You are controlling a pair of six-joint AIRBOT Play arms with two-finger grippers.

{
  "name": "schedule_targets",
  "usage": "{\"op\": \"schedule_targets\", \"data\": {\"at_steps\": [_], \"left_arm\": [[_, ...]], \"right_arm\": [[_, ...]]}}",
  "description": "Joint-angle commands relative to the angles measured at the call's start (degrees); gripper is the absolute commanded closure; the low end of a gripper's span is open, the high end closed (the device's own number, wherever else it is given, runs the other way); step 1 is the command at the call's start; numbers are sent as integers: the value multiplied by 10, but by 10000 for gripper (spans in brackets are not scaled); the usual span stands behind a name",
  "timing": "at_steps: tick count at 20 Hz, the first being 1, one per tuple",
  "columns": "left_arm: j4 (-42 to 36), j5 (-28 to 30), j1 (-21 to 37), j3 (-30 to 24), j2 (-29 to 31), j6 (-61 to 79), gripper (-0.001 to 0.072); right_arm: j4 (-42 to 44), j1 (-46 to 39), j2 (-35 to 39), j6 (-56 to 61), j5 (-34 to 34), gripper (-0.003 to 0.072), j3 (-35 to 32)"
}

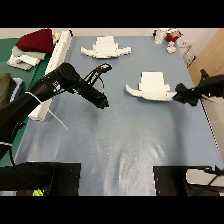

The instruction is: Fold the box.

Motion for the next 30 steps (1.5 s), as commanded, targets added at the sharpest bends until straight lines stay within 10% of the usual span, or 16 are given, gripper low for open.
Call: {"op": "schedule_targets", "data": {"at_steps": [1,6,8,9,18,30], "left_arm": [[0,0,0,0,0,0,696],[0,0,0,0,0,0,696],[0,0,0,0,0,0,697],[0,0,0,0,0,0,696],[0,0,0,0,0,0,696],[0,0,0,0,0,0,696]], "right_arm": [[0,21,145,-1,27,685,-172],[-2,32,220,-1,2,646,-227],[-4,32,220,-1,-7,204,-227],[-8,31,220,-1,-12,127,-224],[-189,-113,126,50,-108,128,-17],[118,-179,-106,-280,-188,160,45]]}}
